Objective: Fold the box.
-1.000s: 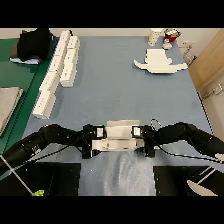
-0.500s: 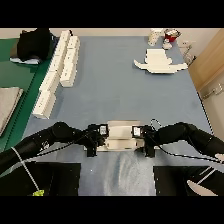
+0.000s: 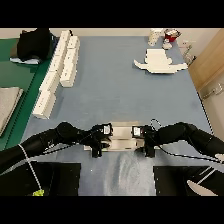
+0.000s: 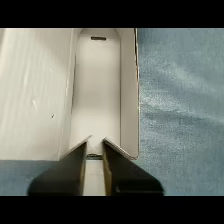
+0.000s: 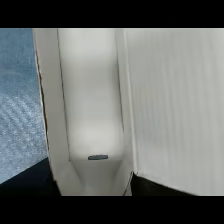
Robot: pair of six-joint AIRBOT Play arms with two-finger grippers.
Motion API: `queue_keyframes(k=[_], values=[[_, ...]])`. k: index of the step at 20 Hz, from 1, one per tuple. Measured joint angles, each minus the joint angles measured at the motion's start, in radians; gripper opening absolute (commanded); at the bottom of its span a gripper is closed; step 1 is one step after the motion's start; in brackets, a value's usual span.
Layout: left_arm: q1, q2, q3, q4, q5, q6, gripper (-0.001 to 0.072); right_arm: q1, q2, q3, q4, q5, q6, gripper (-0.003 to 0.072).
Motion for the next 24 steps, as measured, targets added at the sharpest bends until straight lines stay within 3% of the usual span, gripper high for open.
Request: queue_keyframes(k=[4, 5, 6, 10, 14, 20, 24], values=[[-0.002, -0.004, 0.0, -0.009, 0.003, 0.0, 0.0501, 0.0, 0.0, 0.0, 0.0, 0.0, 0.0, 0.0511], [-0.002, -0.004, 0.0, -0.01, 0.004, -0.003, 0.023, 0.0, 0.0, 0.0, 0.0, 0.0, -0.001, 0.0511], [-0.002, -0.005, 0.0, -0.01, 0.006, -0.014, 0.0015, 0.0, 0.0, 0.0, 0.0, 0.0, 0.0, 0.0511], [-0.002, 0.008, 0.001, 0.04, 0.001, -0.101, 0.0015, 0.0, 0.0, 0.0, 0.0, 0.0, -0.001, 0.0511], [-0.002, 0.085, 0.003, 0.199, -0.023, -0.374, 0.0014, 0.0, 0.0, 0.0, 0.0, 0.0, -0.001, 0.0511], [-0.002, 0.35, 0.008, 0.65, -0.14, -1.217, 0.0015, 0.0, 0.0, 0.0, 0.0, 0.0, -0.001, 0.0511], [-0.002, 0.495, 0.008, 1.041, -0.33, -1.876, 0.0015, 0.0, 0.0, 0.0, 0.0, 0.0, -0.001, 0.0511]])
